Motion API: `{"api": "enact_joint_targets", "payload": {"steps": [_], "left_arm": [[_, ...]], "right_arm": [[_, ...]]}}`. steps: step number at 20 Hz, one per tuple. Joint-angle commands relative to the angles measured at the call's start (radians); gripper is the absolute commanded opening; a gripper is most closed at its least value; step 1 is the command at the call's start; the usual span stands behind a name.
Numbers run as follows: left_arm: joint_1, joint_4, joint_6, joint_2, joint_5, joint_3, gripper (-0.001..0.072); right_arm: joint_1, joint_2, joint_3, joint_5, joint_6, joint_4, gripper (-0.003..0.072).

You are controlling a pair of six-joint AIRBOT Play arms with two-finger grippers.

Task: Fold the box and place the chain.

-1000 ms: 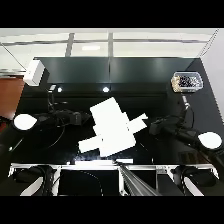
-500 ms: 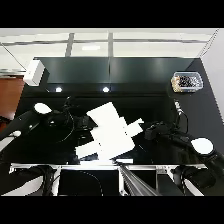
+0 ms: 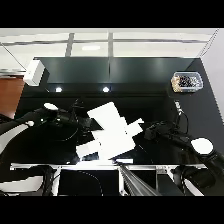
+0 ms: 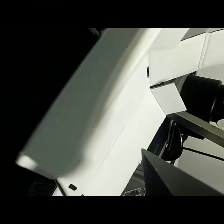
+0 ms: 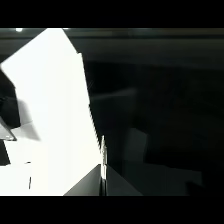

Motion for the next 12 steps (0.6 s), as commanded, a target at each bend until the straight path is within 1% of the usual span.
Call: {"api": "enact_joint_targets", "payload": {"steps": [1,2,4,6,7,8,9,10,11,12], "left_arm": [[0.0,0.055,0.045,-0.023,-0.028,0.033,0.0545],[-0.002,0.105,0.038,-0.023,-0.029,0.045,0.0488],[-0.01,0.143,0.038,-0.023,-0.028,0.056,0.0461],[-0.023,0.144,0.039,-0.023,-0.021,0.058,0.033],[-0.032,0.147,0.04,-0.023,-0.02,0.06,0.0322],[-0.037,0.149,0.047,-0.023,-0.02,0.064,0.0182],[-0.039,0.149,0.05,-0.023,-0.02,0.07,0.0092],[-0.039,0.156,0.05,-0.023,-0.02,0.077,0.0044],[-0.039,0.178,0.05,-0.023,-0.023,0.088,0.0027],[-0.039,0.198,0.05,-0.023,-0.026,0.099,0.0027]], "right_arm": [[0.0,0.0,0.0,0.0,0.011,0.001,0.0015],[0.0,0.0,0.0,0.0,0.011,0.001,0.0015],[0.0,0.0,0.0,0.0,0.012,0.001,0.0015],[0.0,0.0,0.0,0.0,0.014,0.001,0.0015],[0.0,0.0,0.0,0.0,0.014,0.0,0.0015],[0.0,0.0,0.0,0.0,0.014,0.0,0.0015],[0.0,0.0,0.0,0.0,0.014,0.0,0.0015],[0.0,0.0,0.0,0.001,0.015,0.0,0.0015],[0.0,0.0,0.0,0.001,0.014,0.0,0.0015],[0.0,0.0,0.0,0.002,0.014,0.0,0.0016]]}}
